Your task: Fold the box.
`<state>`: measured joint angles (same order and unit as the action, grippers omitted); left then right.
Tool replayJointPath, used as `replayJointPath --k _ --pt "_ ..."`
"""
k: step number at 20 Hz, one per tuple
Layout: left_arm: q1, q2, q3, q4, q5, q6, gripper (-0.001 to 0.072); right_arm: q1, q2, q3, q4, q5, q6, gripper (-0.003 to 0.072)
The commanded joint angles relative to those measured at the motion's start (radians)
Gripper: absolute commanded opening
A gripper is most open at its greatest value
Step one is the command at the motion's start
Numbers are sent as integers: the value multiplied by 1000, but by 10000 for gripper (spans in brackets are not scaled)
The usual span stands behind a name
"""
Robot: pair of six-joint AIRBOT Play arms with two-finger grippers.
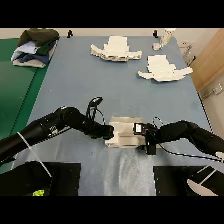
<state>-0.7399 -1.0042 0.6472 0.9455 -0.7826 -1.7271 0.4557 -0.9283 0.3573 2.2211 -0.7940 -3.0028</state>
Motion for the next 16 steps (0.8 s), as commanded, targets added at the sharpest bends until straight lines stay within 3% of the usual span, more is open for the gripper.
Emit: replayJointPath --k 1,7,16 --pt "-88 -14 40 191 13 -257 412 1 1 1 0 0 0 522" --pt "-190 -123 154 433 -114 -512 412 1 1 1 0 0 0 522" --pt "-252 -265 275 473 -222 -627 412 1 1 1 0 0 0 522"
